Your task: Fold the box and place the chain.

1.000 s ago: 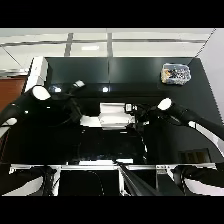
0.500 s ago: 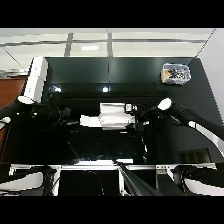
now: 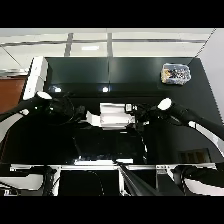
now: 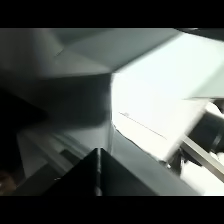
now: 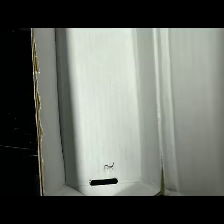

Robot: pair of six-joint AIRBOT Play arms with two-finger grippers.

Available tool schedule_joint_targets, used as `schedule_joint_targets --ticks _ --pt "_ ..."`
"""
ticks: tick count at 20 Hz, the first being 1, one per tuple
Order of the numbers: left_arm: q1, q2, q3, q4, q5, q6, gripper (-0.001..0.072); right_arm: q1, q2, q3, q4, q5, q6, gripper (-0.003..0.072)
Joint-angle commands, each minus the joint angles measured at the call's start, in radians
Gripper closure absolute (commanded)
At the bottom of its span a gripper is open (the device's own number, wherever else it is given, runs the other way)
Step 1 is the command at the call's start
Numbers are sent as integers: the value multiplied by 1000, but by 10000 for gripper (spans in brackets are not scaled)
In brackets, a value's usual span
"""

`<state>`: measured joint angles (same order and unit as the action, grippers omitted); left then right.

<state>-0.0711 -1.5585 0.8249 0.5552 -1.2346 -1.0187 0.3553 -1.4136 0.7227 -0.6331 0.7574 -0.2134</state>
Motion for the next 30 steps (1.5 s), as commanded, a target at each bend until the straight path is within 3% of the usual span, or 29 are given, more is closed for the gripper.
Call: schedule_joint_targets --ticks 1,2,3,7,9,11,13,21,27,30 --pt "-11 -8 84 -2 -102 24 317 0 0 0 0 0 0 481" --pt "-26 -8 101 -2 -122 24 113 0 0 0 0 0 0 481" --pt "-43 -8 111 -2 -123 23 93 0 0 0 0 0 0 481" --pt "-136 -8 142 50 -49 -43 96 0 0 0 0 0 0 481" --pt "-170 -8 166 83 -37 -82 219 0 0 0 0 0 0 481" --pt "-193 -8 189 95 -37 -143 231 0 0 0 0 0 0 481" --pt "-209 -8 208 103 -32 -202 310 0 0 0 0 0 0 481" --pt "-294 -8 246 284 17 -410 310 0 0 0 0 0 0 481" --pt "-380 -8 246 401 117 -557 310 0 0 0 0 -1 0 482" --pt "-421 -8 246 527 120 -688 311 0 0 0 1 -1 0 481"
